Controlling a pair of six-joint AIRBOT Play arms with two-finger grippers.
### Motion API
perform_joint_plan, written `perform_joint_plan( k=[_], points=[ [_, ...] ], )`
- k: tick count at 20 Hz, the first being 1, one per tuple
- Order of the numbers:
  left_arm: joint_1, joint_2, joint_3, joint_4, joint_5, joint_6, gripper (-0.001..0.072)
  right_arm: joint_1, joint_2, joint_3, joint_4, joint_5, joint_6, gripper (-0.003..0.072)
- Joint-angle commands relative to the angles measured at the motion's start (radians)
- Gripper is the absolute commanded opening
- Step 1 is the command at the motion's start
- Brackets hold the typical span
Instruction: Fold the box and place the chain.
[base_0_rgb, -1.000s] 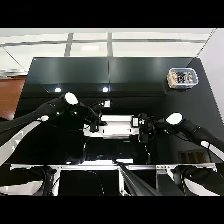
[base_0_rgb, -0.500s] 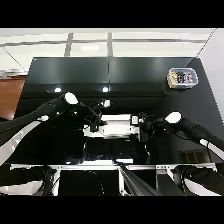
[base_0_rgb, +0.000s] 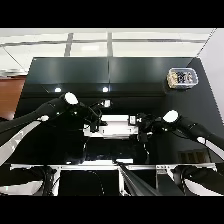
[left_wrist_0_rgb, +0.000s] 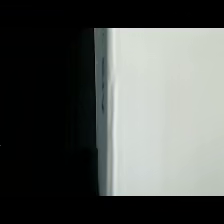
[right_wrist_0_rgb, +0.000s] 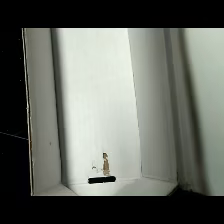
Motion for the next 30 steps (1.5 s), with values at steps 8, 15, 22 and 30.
perform_joint_plan(
  k=[8, 15, 22, 30],
  points=[
    [0.0, 0.001, 0.0, 0.001, 0.004, -0.001, 0.0028, 0.007, -0.002, 0.001, -0.024, 0.007, 0.003, 0.0639],
    [0.002, 0.001, 0.0, 0.001, 0.008, -0.001, 0.0029, 0.007, -0.002, 0.001, -0.027, 0.008, 0.005, 0.043],
    [0.035, 0.08, 0.043, 0.107, 0.003, -0.183, 0.0703, 0.007, -0.002, 0.001, -0.029, 0.003, 0.004, 0.0244],
    [0.143, 0.259, 0.074, 0.329, -0.462, -0.828, 0.0025, 0.007, -0.002, 0.001, -0.027, 0.004, 0.005, 0.0245]
  ],
)
